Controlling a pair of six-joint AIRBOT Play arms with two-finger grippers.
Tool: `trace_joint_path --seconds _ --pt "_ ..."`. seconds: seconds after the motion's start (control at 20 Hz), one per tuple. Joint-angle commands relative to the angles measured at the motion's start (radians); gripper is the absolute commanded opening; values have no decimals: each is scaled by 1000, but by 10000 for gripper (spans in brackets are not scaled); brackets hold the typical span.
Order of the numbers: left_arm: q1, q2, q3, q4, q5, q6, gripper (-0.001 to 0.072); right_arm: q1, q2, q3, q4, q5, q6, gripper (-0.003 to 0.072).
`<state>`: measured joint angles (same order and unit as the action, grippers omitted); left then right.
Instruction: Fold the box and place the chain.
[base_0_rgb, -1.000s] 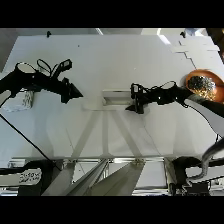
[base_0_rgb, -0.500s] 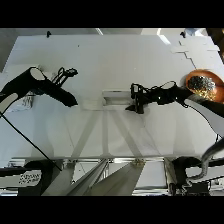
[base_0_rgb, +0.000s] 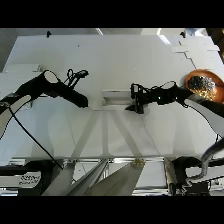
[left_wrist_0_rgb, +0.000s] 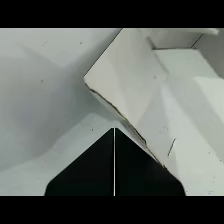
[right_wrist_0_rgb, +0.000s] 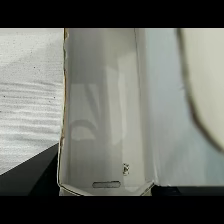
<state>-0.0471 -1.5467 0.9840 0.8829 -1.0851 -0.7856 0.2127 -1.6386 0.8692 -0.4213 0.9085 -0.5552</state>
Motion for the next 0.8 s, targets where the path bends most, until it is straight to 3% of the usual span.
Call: trace_joint_path --seconds 0.0,0.6,0.65,0.75 --pt "-17 -4 0 -42 10 0 3 0 -1 0 0 0 0 377" --pt "-16 -35 -1 -177 -14 4 18 0 -1 0 0 0 0 377" --pt "-16 -35 -1 -179 -15 4 53 0 -1 0 0 0 0 377" --pt "-16 -35 -1 -188 -16 6 191 0 -1 0 0 0 0 377"
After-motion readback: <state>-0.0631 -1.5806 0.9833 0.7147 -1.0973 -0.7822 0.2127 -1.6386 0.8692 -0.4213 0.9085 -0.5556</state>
